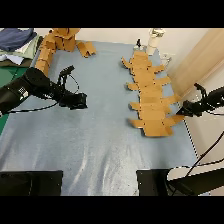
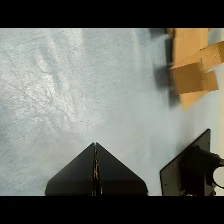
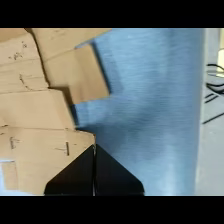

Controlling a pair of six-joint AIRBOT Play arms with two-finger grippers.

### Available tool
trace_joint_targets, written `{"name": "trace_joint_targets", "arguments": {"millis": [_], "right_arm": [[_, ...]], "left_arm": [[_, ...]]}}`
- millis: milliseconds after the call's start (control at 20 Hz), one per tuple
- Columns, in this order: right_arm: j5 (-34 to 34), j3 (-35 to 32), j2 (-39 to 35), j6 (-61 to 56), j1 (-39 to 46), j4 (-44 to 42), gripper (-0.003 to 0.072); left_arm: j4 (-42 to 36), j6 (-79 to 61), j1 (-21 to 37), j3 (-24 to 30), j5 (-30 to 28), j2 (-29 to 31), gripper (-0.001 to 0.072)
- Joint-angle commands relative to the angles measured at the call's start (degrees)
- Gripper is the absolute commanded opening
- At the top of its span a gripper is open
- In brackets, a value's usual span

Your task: Fold the box.

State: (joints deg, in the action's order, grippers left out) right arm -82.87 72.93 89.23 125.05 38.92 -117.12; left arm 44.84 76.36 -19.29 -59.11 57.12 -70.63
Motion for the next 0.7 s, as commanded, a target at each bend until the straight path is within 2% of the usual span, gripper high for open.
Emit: {"name": "trace_joint_targets", "arguments": {"millis": [0, 150, 300, 500, 650], "right_arm": [[-4.46, -1.97, -3.8, -2.19, -0.15, -5.38, 0.0], [-1.84, -8.59, -12.07, -4.39, -1.51, -5.9, 0.0], [2.89, -18.73, -20.76, -9.44, -4.7, -5.9, 0.0], [11.08, -33.94, -31.17, -16.15, -13.86, -5.88, -0.0001], [18.64, -39.74, -36.54, -20.72, -20.7, -5.31, 0.0001]], "left_arm": [[-1.16, -0.55, -0.02, 0.0, 0.42, -0.02, 0.0013], [-1.16, -1.09, -0.02, 0.0, 3.1, -0.02, 0.0013], [-1.22, -3.61, -0.02, 0.0, 7.06, -0.02, 0.0013], [-1.2, -5.16, -0.02, 0.0, 9.66, -0.02, 0.0014], [-1.2, -6.12, -0.02, 0.0, 10.82, -0.02, 0.0013]]}}
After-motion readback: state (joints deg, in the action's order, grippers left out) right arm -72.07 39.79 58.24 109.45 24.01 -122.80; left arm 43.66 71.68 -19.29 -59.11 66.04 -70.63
